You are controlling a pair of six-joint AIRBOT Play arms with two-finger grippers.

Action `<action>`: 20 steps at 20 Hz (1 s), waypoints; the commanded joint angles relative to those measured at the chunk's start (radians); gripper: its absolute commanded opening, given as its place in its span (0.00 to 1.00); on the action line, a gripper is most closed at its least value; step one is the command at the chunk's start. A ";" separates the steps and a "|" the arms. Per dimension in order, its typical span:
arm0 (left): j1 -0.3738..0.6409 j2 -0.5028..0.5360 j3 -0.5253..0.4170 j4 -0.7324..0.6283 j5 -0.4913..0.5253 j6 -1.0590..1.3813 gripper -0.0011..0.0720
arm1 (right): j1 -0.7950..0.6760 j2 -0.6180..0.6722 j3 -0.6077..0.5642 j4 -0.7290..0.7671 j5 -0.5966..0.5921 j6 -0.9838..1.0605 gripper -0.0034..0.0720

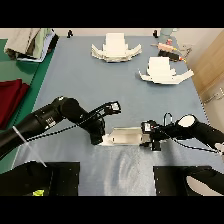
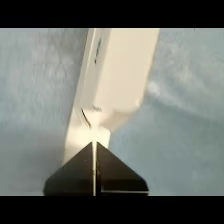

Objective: Fold the box.

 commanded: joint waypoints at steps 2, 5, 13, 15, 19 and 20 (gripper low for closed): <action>-0.003 0.079 0.001 -0.014 -0.183 -0.369 0.03 | 0.000 -0.001 0.000 0.000 0.000 0.000 0.76; -0.044 0.040 0.001 -0.302 -0.069 -0.417 0.04 | 0.000 -0.001 0.000 0.000 0.000 0.000 0.76; -0.013 -0.149 0.001 -0.447 0.428 -0.597 0.03 | 0.000 -0.001 0.000 0.000 0.000 0.000 0.76; 0.013 -0.206 0.001 -0.447 0.427 -0.628 0.03 | 0.000 -0.001 0.000 0.000 0.000 0.000 0.76; 0.037 -0.288 0.001 -0.442 0.410 -0.643 0.03 | 0.000 -0.001 0.000 0.000 0.000 0.000 0.76; 0.037 -0.297 0.001 -0.437 0.410 -0.649 0.03 | 0.000 -0.001 0.000 -0.001 0.000 0.000 0.76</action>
